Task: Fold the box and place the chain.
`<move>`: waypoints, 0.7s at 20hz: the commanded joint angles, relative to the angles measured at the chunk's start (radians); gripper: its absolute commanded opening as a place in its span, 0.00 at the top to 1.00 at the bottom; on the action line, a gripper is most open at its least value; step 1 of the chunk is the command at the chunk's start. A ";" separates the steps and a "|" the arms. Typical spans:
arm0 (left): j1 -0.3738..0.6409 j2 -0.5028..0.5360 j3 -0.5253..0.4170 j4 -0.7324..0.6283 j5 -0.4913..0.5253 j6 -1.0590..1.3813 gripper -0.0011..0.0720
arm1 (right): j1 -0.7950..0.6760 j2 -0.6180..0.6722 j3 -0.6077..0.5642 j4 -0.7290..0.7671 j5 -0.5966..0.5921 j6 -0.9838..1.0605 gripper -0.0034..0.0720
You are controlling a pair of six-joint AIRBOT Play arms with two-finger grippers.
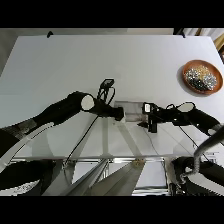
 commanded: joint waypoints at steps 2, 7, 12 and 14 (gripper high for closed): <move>-0.031 -0.045 0.045 0.097 -0.032 -0.117 0.05 | 0.000 0.000 0.000 0.000 0.001 0.000 0.42; -0.047 -0.070 0.080 0.182 -0.076 -0.229 0.05 | 0.000 0.000 0.000 0.000 0.001 0.000 0.42; -0.031 -0.070 0.129 0.189 -0.092 -0.266 0.05 | 0.000 0.000 0.000 0.000 0.001 0.000 0.42; -0.024 -0.070 0.129 0.197 -0.094 -0.289 0.06 | 0.000 0.000 0.000 0.000 0.001 0.000 0.42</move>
